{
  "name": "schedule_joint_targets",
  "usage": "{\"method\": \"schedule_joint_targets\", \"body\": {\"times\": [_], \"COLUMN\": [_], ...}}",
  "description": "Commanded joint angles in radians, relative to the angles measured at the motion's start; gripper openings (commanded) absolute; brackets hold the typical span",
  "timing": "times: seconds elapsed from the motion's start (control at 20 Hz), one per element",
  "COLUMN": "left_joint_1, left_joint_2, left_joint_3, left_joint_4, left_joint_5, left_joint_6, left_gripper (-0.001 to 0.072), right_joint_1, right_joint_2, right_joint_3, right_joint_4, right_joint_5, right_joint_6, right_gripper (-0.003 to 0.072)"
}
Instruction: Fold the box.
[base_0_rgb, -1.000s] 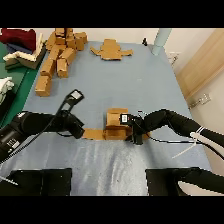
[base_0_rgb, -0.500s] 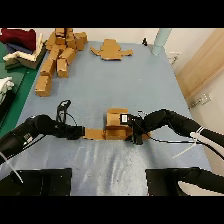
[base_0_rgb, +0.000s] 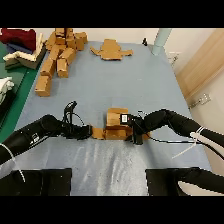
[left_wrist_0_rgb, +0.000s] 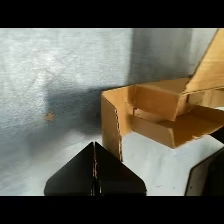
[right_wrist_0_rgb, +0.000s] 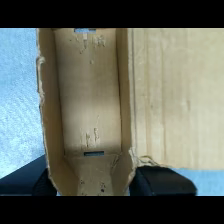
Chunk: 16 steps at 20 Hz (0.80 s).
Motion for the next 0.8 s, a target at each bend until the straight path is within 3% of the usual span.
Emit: {"method": "schedule_joint_targets", "body": {"times": [0.0, 0.4, 0.45, 0.5, 0.55, 0.75], "left_joint_1": [-0.003, -0.086, -0.086, -0.086, -0.086, -0.088], "left_joint_2": [-0.003, -0.006, -0.006, -0.008, -0.013, -0.024], "left_joint_3": [-0.001, 0.035, 0.038, 0.038, 0.039, 0.042], "left_joint_4": [-0.08, -0.167, -0.163, -0.162, -0.164, -0.164], "left_joint_5": [0.006, 0.047, 0.05, 0.051, 0.046, 0.039], "left_joint_6": [0.072, 0.131, 0.132, 0.132, 0.132, 0.131], "left_gripper": [0.001, 0.0012, 0.0044, 0.034, 0.0462, 0.0457], "right_joint_1": [0.0, 0.0, 0.0, 0.0, 0.0, 0.0], "right_joint_2": [0.0, 0.0, 0.0, 0.0, 0.0, 0.0], "right_joint_3": [0.0, 0.0, 0.0, 0.0, 0.0, 0.0], "right_joint_4": [0.0, 0.0, 0.0, 0.0, 0.0, 0.0], "right_joint_5": [0.0, 0.0, 0.0, 0.0, 0.0, 0.0], "right_joint_6": [0.0, 0.0, 0.0, 0.0, 0.0, 0.0], "right_gripper": [0.054, 0.054, 0.0541, 0.0541, 0.054, 0.054]}}
